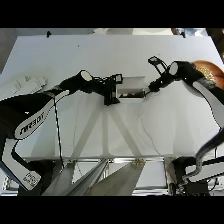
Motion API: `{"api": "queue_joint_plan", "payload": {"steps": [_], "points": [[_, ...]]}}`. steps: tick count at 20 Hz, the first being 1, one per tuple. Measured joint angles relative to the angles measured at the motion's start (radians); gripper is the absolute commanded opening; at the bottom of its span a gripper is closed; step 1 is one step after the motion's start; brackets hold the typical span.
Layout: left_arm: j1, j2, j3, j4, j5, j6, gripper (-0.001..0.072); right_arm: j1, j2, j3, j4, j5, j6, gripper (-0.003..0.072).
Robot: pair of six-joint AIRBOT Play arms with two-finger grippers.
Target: Fold the box and place the chain.
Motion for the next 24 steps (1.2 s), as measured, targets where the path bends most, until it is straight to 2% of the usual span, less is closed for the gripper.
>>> {"api": "queue_joint_plan", "payload": {"steps": [2,7,9,11,13,20,24], "points": [[0.0,0.0,0.0,0.0,0.0,0.0,0.0214,0.002,-0.005,-0.001,-0.012,0.007,0.011,0.0012],[0.0,0.0,0.0,0.0,0.0,0.0,0.0214,0.005,0.006,-0.002,-0.031,0.022,0.018,0.0011],[0.0,0.0,0.0,0.0,0.0,0.0,0.0214,0.005,0.033,-0.004,-0.04,0.077,0.019,0.0011],[0.0,0.0,0.0,0.0,0.0,0.0,0.0214,0.004,0.084,-0.002,-0.018,0.064,0.019,0.0012],[0.0,0.0,0.0,0.0,0.0,0.0,0.0214,0.005,0.136,-0.003,0.045,0.101,0.006,0.0011],[0.0,0.0,0.0,0.0,0.0,0.0,0.0214,0.023,0.307,-0.002,0.484,0.208,-0.172,0.0011],[0.0,0.0,0.0,0.0,0.0,0.0,0.0214,0.087,0.336,-0.002,0.596,0.229,-0.211,0.0011]]}}
